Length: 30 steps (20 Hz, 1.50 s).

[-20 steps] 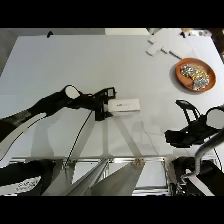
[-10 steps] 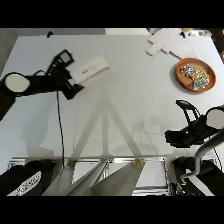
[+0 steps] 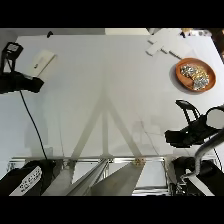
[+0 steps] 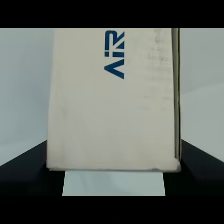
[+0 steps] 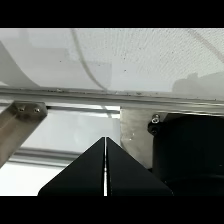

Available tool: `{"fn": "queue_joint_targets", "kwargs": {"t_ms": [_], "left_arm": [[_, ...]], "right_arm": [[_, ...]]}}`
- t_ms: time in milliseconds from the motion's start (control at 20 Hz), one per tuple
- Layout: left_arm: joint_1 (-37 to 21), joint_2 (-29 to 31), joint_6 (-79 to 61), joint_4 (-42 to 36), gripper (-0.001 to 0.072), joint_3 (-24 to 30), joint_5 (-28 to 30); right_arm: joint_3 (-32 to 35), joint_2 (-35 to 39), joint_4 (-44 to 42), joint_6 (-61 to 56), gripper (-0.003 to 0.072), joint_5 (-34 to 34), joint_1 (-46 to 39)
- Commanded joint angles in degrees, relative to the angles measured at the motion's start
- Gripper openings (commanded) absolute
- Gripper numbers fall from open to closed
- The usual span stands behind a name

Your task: Fold the box and place the chain.

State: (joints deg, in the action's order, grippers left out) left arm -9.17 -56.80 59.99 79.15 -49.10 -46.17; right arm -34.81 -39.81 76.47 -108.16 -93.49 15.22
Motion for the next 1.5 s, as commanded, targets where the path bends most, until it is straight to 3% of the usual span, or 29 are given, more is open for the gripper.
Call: {"fn": "queue_joint_targets", "kwargs": {"t_ms": [0,200,700,950,1100,1150,1200,1250,1350,1400,1450], "left_arm": [[-3.13,0.09,9.44,9.38,0.0002,-0.02,-1.20],[-3.06,-1.66,9.90,10.05,0.0003,0.09,-4.17],[-3.06,-14.49,11.21,10.01,0.0014,0.11,-10.69],[-3.06,-15.21,11.19,9.35,0.0147,0.09,-10.36],[-3.04,-15.21,11.19,7.76,0.0160,0.09,-10.27],[-3.06,-15.21,11.19,7.76,0.0256,0.09,-10.43],[-3.06,-15.21,11.21,7.76,0.0443,0.09,-10.80],[-3.06,-15.19,11.21,7.74,0.0527,0.11,-11.15],[-3.04,-15.13,11.45,7.67,0.0538,0.09,-11.72],[-3.06,-15.13,12.72,7.69,0.0579,0.09,-11.98],[-3.06,-15.13,14.10,7.69,0.0692,0.09,-12.48]], "right_arm": [[-0.04,0.04,0.00,0.00,0.0015,0.00,0.07],[-0.07,0.04,0.00,0.00,0.0015,0.00,0.07],[-0.07,0.04,0.00,0.00,0.0015,0.00,0.07],[-0.04,0.04,0.00,0.00,0.0015,0.00,0.07],[-0.04,0.04,0.00,0.00,0.0015,0.00,0.07],[-0.07,0.04,0.00,0.00,0.0015,0.00,0.07],[-0.04,0.04,0.00,0.00,0.0015,0.00,0.07],[-0.07,0.04,0.00,0.00,0.0015,0.00,0.07],[-0.07,0.04,0.00,0.00,0.0015,0.00,0.07],[-0.04,0.04,0.00,0.00,0.0015,0.00,0.07],[-0.07,0.04,0.00,0.00,0.0015,0.00,0.07]]}}
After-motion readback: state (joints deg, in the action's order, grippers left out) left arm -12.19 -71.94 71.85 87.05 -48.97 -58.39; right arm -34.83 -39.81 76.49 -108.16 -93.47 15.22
